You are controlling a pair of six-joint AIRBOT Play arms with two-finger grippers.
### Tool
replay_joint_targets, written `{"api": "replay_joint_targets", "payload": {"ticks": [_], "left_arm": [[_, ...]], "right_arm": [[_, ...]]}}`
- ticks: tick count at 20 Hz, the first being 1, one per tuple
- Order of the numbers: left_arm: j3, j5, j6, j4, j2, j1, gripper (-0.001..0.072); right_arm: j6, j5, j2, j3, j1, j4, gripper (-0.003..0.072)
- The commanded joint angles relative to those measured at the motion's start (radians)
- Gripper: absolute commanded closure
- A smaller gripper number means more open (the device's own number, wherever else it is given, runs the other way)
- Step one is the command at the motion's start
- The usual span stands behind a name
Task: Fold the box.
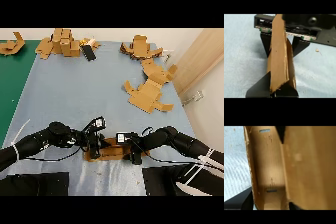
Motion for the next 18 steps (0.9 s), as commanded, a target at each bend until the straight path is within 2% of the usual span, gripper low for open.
{"api": "replay_joint_targets", "payload": {"ticks": [1,8,9,10,11,15,18], "left_arm": [[0.0,0.028,-0.052,0.004,0.0,0.0,0.0693],[0.0,0.007,-0.052,0.003,0.008,0.0,0.0692],[0.0,0.002,-0.052,0.003,0.008,0.0,0.0615],[0.0,0.001,-0.053,-0.001,0.008,0.0,0.0332],[0.0,0.001,-0.06,-0.005,0.008,0.0,0.0279],[0.001,0.013,-0.059,-0.002,0.021,0.0,0.0278],[0.001,0.03,-0.103,0.081,0.103,0.0,0.0276]], "right_arm": [[0.0,0.002,0.001,0.001,0.001,0.001,0.0237],[0.0,0.002,0.001,0.001,0.001,0.001,0.0238],[0.0,0.002,0.001,0.001,0.001,0.001,0.0238],[0.0,0.002,0.001,0.001,0.001,0.001,0.0238],[0.0,0.002,0.001,0.001,0.001,0.001,0.0238],[0.0,0.002,0.001,0.001,0.001,0.001,0.0238],[0.0,0.002,0.001,0.001,0.001,0.001,0.0238]]}}
